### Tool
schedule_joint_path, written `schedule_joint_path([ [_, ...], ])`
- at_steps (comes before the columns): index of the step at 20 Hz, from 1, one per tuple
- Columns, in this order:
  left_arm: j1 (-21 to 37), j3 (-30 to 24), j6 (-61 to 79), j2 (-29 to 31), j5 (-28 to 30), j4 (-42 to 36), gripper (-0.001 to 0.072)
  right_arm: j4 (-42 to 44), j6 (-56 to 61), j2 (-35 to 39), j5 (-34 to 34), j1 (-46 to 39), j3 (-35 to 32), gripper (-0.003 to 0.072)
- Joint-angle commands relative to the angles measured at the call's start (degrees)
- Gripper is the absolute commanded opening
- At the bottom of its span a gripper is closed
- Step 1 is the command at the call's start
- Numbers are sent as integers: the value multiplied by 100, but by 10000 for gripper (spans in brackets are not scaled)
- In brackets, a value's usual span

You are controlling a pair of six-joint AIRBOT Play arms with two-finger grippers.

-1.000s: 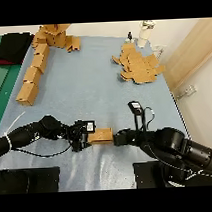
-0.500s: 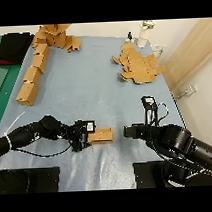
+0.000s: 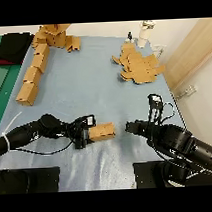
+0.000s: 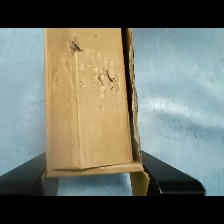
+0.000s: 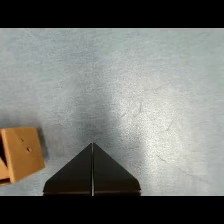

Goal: Fold the box.

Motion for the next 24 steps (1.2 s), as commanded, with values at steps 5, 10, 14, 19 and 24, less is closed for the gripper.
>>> schedule_joint_path([
  [5,835,76,-4004,1239,1106,1814,472,-35,140,4,-4,2,4,3],
  [10,2664,76,-6717,2116,-625,4271,471,-42,46,4,0,2,2,3],
  [14,3906,76,-7071,2601,-1412,4618,472,-107,-72,4,2,2,2,3],
  [19,4872,76,-7250,2953,-2621,4841,471,-149,-214,4,2,2,2,3],
  [24,5243,76,-7375,2949,-2918,5237,472,-302,-214,4,4,2,2,3],
])
